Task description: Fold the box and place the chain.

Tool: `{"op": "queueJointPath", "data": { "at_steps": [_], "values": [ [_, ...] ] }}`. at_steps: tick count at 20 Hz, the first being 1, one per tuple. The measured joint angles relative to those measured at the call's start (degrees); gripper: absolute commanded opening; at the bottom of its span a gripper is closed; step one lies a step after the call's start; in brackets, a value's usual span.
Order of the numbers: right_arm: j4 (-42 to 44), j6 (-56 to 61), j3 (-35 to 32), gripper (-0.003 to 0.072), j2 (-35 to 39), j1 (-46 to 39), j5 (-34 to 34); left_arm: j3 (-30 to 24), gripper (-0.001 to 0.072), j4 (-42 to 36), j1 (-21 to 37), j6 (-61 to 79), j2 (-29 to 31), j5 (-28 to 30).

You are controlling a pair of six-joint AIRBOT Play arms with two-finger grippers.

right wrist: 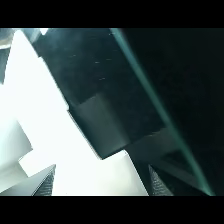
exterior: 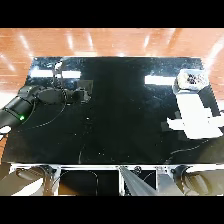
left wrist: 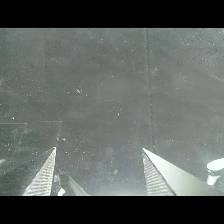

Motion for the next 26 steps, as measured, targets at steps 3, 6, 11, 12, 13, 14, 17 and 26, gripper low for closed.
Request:
{"op": "queueJointPath", "data": {
  "at_steps": [3,6,11,12,13,14,17,26],
  "values": [
    [-0.94,-0.04,-0.46,0.0670,-0.11,1.22,0.57,0.00,0.0621,-0.02,0.00,0.02,-0.04,-0.02],
    [-2.12,-0.17,-1.03,0.0026,-0.11,2.10,1.18,0.00,0.0621,-0.04,0.00,0.02,-0.04,-0.02],
    [-0.55,-1.53,-3.69,0.0027,0.02,4.24,3.74,0.00,0.0621,-0.09,0.00,0.04,-0.04,0.00],
    [1.01,-1.73,-4.59,0.0028,0.35,5.01,4.37,0.00,0.0621,-0.15,0.00,0.02,-0.04,0.13],
    [2.62,-1.81,-5.90,0.0028,1.01,6.05,5.09,0.00,0.0621,-0.22,0.00,0.02,-0.04,0.52],
    [3.82,-2.03,-7.69,0.0028,2.16,7.34,5.46,0.00,0.0621,-0.24,0.00,0.02,-0.04,0.98],
    [6.91,-2.38,-15.19,0.0028,7.76,12.13,4.42,0.00,0.0621,-0.26,0.00,-0.37,-0.04,2.32],
    [21.35,-1.01,-51.19,0.0028,42.66,36.02,-19.56,0.00,0.0621,-0.24,0.00,0.20,0.28,3.19]
  ]
}}
